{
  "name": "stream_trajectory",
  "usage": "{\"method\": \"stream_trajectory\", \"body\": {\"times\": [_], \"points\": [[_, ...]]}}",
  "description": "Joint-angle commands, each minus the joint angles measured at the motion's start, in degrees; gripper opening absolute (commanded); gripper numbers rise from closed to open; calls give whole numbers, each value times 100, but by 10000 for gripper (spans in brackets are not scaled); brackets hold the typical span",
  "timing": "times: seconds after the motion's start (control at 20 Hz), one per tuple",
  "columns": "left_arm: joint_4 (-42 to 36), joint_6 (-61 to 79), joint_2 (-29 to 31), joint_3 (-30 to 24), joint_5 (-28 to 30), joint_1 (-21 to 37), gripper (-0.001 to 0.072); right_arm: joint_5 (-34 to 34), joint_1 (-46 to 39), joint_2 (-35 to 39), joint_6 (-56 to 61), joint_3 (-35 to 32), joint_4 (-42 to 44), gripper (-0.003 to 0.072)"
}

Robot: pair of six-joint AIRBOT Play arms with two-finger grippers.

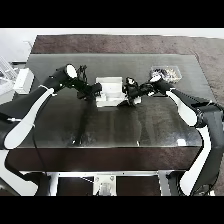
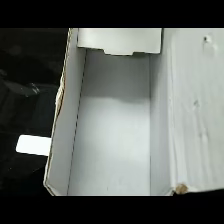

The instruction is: Fold the box and place the chain.

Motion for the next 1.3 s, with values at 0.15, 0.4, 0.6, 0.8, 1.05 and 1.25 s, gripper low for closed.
{"method": "stream_trajectory", "body": {"times": [0.15,0.4,0.6,0.8,1.05,1.25], "points": [[402,-243,-310,461,-439,-175,359,2,0,0,0,0,2,586],[704,-402,-496,730,-590,-258,359,2,0,0,0,0,0,586],[881,-511,-592,863,-754,-302,359,2,0,0,0,0,0,586],[1115,-702,-619,866,-787,-350,359,2,0,0,0,0,0,586],[1410,-946,-861,1296,-1086,-472,359,2,0,0,0,0,2,586],[1751,-1051,-1078,1733,-1453,-564,359,2,0,0,0,0,0,586]]}}
